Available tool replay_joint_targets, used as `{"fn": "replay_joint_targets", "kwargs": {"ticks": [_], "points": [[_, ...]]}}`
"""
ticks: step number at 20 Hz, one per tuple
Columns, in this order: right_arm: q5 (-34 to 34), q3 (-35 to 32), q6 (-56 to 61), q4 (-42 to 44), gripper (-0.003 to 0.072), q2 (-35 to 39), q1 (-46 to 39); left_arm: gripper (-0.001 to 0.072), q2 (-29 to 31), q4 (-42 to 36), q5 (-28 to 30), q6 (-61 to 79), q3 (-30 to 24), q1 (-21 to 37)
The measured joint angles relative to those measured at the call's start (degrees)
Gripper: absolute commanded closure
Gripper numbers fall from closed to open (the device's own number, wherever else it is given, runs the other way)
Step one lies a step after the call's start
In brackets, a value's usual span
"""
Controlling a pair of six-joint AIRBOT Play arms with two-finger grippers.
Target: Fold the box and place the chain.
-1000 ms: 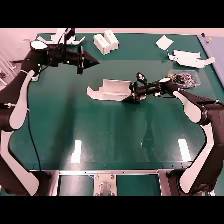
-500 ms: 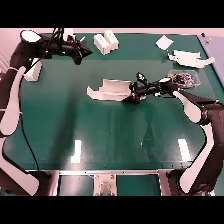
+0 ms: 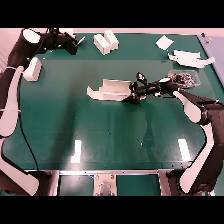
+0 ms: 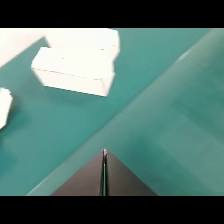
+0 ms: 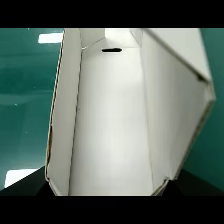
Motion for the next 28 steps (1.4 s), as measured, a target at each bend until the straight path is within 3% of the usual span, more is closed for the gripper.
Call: {"fn": "replay_joint_targets", "kwargs": {"ticks": [10,14,16,22,28], "points": [[0.0,0.0,0.0,0.0,0.013,0.0,0.0,0.0696,-0.1,3.9,7.8,-1.6,0.0,0.0],[0.0,0.0,0.0,0.0,0.013,0.0,0.0,0.0695,0.2,-3.5,9.0,1.6,-1.6,0.0],[0.0,0.0,0.0,0.0,0.013,0.0,0.0,0.0692,1.9,-10.7,11.5,6.5,-6.3,-0.1],[0.0,0.0,0.0,0.0,0.013,0.0,0.1,0.069,12.0,-31.2,19.0,25.2,-29.7,-1.2],[0.0,0.0,0.0,0.0,0.013,0.0,0.1,0.069,19.8,-38.9,14.6,37.4,-45.7,-4.5]]}}
